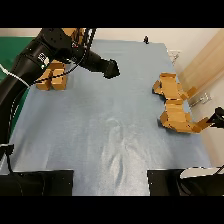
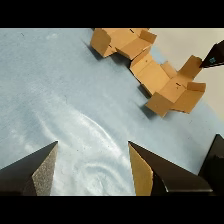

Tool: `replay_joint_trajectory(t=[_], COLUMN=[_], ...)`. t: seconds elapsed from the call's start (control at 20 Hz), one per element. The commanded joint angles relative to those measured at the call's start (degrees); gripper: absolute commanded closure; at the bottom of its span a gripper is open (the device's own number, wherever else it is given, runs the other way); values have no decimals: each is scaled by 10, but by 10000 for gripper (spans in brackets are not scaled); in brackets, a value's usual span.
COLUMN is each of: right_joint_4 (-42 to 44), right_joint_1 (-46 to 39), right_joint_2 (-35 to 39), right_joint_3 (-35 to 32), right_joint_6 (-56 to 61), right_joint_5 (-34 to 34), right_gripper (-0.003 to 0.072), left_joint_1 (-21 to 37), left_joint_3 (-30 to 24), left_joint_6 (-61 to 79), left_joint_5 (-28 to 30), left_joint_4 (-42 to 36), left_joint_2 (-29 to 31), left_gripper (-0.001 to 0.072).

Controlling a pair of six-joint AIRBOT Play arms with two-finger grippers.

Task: Fold the box.

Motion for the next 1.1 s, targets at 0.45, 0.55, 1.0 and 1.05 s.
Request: replay_joint_trajectory(t=[0.45,0.55,1.0,1.05], right_joint_4=[20,50,280,329], right_joint_1=[9,9,9,9], right_joint_2=[58,116,360,376], right_joint_3=[9,9,9,9], right_joint_6=[44,57,163,173], right_joint_5=[10,44,144,151], right_gripper=[681,681,681,681], left_joint_1=[0,0,13,21], left_joint_3=[0,1,1,1], left_joint_6=[0,0,-10,-11], left_joint_5=[0,2,-32,-42], left_joint_4=[-4,-15,-23,-26], left_joint_2=[0,0,5,8], left_gripper=[19,19,20,19])
